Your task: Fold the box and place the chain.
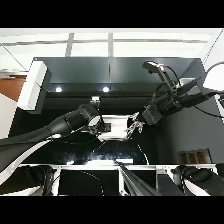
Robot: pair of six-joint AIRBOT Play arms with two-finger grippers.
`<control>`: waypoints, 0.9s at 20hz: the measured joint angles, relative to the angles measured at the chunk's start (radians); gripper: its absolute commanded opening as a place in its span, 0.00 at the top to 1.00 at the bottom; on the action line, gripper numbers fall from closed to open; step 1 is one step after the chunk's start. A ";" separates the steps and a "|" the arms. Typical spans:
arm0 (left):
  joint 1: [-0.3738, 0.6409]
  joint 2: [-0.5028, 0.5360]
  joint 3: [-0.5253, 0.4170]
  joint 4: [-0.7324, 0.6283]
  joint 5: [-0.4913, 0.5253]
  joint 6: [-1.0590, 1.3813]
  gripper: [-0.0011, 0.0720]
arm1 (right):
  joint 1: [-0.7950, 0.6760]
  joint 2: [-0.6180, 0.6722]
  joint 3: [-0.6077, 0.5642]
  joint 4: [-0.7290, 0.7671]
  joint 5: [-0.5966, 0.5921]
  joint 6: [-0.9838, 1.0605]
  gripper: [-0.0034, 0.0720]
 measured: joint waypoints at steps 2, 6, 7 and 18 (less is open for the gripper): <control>0.000 0.000 0.000 0.000 0.000 0.000 0.94 | -0.006 0.003 0.000 -0.004 0.026 0.000 0.92; 0.000 0.000 0.000 0.000 0.000 0.000 0.94 | 0.000 0.005 0.000 0.048 0.033 -0.006 0.92; 0.000 0.000 0.000 0.000 0.000 0.000 0.94 | 0.005 0.005 0.000 0.074 0.022 -0.012 0.92; 0.000 0.000 0.000 0.000 0.000 0.000 0.94 | 0.086 -0.020 -0.081 0.156 -0.196 -0.030 0.92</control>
